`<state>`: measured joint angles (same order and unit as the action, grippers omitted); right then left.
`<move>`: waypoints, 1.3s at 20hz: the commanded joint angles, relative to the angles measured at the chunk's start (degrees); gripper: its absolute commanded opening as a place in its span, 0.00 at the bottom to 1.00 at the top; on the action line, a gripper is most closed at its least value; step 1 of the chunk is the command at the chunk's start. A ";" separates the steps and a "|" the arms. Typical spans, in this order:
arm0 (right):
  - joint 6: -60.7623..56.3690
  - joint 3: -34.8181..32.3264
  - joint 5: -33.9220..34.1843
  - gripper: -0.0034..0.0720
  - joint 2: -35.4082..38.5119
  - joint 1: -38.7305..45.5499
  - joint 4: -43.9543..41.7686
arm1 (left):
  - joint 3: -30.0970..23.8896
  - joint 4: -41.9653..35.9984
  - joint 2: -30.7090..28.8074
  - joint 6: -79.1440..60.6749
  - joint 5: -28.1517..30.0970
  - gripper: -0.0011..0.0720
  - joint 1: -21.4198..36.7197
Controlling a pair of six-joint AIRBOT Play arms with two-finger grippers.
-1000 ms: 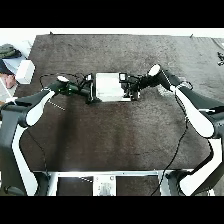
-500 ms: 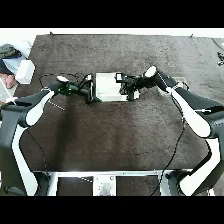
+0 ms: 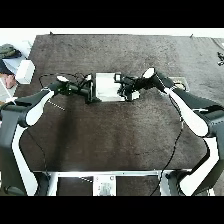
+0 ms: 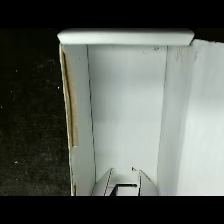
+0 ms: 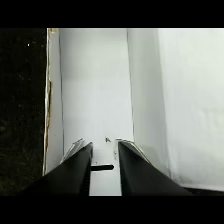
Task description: Fold the box and place the chain.
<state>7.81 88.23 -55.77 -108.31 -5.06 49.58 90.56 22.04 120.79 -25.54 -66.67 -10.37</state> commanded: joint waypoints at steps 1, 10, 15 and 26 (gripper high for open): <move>1.46 -0.02 -0.37 0.49 -0.04 -0.37 -0.42 | -0.02 0.00 0.00 0.02 0.00 0.57 -0.04; 1.07 -0.02 1.20 0.65 0.04 -0.39 -0.33 | -0.02 0.00 0.00 0.02 0.00 0.57 -0.04; -12.83 0.00 0.85 0.25 3.28 0.07 12.59 | -0.02 0.00 0.00 0.02 0.02 0.57 -0.04; -52.85 -0.04 -8.02 0.02 8.28 15.08 9.97 | -0.02 0.00 0.00 0.02 0.02 0.57 -0.04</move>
<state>-34.85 88.23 -61.60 -100.36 5.89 63.22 90.56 22.02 120.79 -25.47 -66.65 -10.39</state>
